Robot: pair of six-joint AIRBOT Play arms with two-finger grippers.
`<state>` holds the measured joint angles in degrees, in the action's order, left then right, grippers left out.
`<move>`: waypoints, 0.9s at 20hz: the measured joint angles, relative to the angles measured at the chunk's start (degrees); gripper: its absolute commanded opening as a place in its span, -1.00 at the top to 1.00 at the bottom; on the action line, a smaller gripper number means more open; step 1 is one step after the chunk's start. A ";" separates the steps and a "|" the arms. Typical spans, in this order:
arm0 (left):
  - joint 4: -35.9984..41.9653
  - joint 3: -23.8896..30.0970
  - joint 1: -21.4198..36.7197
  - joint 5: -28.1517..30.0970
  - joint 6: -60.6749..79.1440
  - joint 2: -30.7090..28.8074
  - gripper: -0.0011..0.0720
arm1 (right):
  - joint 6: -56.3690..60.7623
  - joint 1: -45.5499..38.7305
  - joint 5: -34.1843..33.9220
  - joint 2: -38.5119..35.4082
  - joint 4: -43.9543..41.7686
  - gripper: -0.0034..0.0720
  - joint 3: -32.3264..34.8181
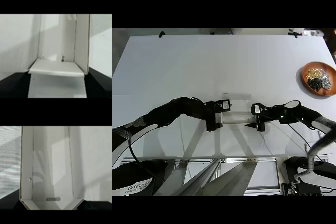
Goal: Fold the box and place the chain.
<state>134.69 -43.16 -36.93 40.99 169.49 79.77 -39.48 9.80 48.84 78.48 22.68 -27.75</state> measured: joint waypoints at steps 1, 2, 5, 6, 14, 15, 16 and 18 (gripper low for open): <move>0.26 0.00 -0.24 -0.24 0.02 0.28 -0.95 | -0.02 0.00 0.02 0.00 0.00 -0.20 0.00; 0.46 -0.02 -0.46 -0.61 0.00 0.57 -0.95 | -0.02 0.00 0.00 0.00 0.02 -0.20 0.00; 0.85 -0.02 -0.90 -1.97 0.00 1.18 -0.94 | 0.00 0.00 0.02 0.00 0.00 -0.20 0.00; 0.94 0.00 -0.96 -2.36 0.00 1.31 -0.93 | 0.00 0.00 0.00 0.00 0.00 -0.20 0.00; 1.31 -0.04 -1.11 -2.97 0.02 2.05 -0.07 | 0.04 -0.02 0.00 0.00 0.00 -0.20 0.00; 1.31 -0.04 -1.11 -2.97 0.02 2.10 -0.01 | 0.04 -0.02 0.00 0.00 0.00 -0.20 0.00; 1.31 -0.04 -1.11 -2.97 0.02 2.14 0.13 | 0.02 -0.02 0.00 0.00 0.00 -0.20 0.00; 1.31 -0.04 -1.11 -2.97 0.02 2.19 0.13 | 0.02 -0.02 0.00 0.00 0.00 -0.20 0.00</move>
